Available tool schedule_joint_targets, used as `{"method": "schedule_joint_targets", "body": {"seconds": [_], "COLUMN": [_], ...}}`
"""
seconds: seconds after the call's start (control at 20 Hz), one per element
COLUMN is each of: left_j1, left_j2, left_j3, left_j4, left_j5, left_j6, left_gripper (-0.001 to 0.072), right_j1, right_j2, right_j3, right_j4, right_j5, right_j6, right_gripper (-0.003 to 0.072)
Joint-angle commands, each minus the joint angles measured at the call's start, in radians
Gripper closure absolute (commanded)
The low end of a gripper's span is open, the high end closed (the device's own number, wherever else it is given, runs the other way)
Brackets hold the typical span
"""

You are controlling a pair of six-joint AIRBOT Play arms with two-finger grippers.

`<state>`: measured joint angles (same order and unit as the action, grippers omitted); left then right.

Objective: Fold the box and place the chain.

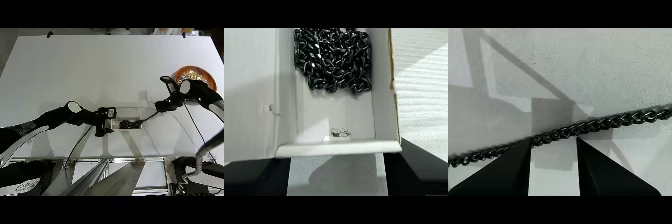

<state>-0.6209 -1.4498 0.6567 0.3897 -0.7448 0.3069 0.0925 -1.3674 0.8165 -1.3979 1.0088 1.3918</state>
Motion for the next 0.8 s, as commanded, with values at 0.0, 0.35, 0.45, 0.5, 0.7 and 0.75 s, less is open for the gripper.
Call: {"method": "schedule_joint_targets", "body": {"seconds": [0.0, 0.35, 0.45, 0.5, 0.7, 0.75], "left_j1": [0.0, 0.0, 0.0, 0.0, 0.0, 0.0], "left_j2": [0.0, 0.0, 0.0, 0.0, 0.0, 0.0], "left_j3": [0.0, 0.0, 0.0, 0.0, 0.0, 0.0], "left_j4": [0.0, 0.0, 0.0, 0.0, 0.0, 0.0], "left_j5": [0.0, 0.0, 0.0, 0.0, 0.0, 0.0], "left_j6": [0.0, 0.0, 0.0, 0.0, 0.0, 0.0], "left_gripper": [0.0438, 0.0438, 0.0438, 0.0438, 0.0438, 0.0438], "right_j1": [0.0, 0.0, 0.0, 0.007, 0.083, 0.112], "right_j2": [-0.015, 0.08, 0.176, 0.226, 0.414, 0.447], "right_j3": [-0.002, -0.001, -0.001, -0.001, -0.001, -0.001], "right_j4": [0.03, 0.044, 0.048, 0.06, 0.142, 0.166], "right_j5": [-0.022, 0.071, 0.093, 0.111, 0.201, 0.22], "right_j6": [-0.001, -0.005, -0.004, -0.004, -0.005, -0.005], "right_gripper": [0.0469, 0.067, 0.067, 0.067, 0.067, 0.067]}}
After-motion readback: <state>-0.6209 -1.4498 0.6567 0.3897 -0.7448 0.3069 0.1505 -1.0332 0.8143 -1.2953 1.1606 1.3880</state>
